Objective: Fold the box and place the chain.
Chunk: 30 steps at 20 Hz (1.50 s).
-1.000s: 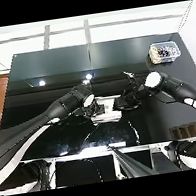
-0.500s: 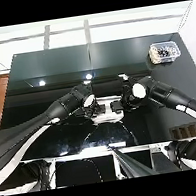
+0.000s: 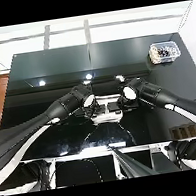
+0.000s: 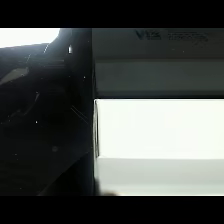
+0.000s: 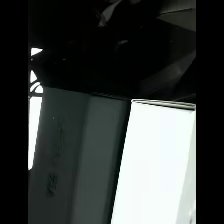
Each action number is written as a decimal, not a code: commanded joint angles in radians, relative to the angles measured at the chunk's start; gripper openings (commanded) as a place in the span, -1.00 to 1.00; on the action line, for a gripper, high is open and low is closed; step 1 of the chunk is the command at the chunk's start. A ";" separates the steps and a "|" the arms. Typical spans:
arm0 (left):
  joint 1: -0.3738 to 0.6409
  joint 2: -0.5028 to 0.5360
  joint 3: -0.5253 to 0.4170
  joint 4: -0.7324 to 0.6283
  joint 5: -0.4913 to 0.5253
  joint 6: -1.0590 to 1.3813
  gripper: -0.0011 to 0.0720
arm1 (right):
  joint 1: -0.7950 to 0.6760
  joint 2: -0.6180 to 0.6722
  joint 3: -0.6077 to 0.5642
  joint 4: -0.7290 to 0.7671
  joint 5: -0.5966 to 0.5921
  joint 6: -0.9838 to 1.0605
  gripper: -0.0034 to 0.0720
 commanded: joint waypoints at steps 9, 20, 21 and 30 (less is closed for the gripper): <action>0.001 0.001 0.001 0.000 0.001 0.000 -0.89 | 0.014 -0.036 0.017 0.009 0.024 0.027 -0.83; 0.001 0.001 0.001 -0.005 0.001 0.000 -0.89 | 0.014 -0.037 0.019 0.007 0.039 0.021 -0.88; 0.001 0.001 0.001 -0.005 0.001 0.001 -0.89 | 0.014 -0.037 0.019 0.007 0.036 0.021 -0.88; 0.001 0.001 0.000 -0.005 0.001 0.000 -0.89 | -0.056 0.098 0.031 0.007 0.131 -0.155 0.10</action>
